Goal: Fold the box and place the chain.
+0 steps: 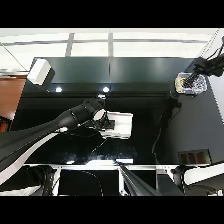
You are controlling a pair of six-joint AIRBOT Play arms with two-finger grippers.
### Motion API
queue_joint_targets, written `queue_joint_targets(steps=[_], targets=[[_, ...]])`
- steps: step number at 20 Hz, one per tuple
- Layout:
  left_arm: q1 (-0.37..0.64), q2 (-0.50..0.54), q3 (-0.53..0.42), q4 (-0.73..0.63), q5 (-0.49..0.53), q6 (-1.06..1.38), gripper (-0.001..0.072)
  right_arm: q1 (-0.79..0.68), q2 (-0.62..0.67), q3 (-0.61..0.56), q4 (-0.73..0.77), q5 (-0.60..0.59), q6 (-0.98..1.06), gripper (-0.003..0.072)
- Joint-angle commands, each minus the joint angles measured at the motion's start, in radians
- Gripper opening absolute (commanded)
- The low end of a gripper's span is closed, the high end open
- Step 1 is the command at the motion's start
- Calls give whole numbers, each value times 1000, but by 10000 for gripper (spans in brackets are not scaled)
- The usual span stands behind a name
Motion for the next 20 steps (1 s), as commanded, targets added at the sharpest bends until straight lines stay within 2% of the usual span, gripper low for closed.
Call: queue_joint_targets(steps=[1, 4, 7, 12, 15, 17, 20], targets=[[0, 0, 0, -3, 0, 0, 26, 5, 150, 14, 28, 109, -140, 7], [1, 0, 0, -2, 5, 0, 26, 16, 327, -32, 147, 137, -213, 7], [0, 0, 0, -2, 2, 0, 26, 31, 494, -141, 278, 237, -232, 6], [0, 0, 0, -2, 4, 0, 26, 130, 739, -432, 387, 388, -265, 6], [0, 0, 0, -2, 4, 0, 26, 227, 801, -625, 476, 450, -273, 6], [0, 0, 0, -2, 5, 0, 26, 315, 803, -735, 531, 431, -272, 7], [0, 0, 0, -2, 4, 0, 26, 475, 802, -879, 644, 254, -254, 7]])
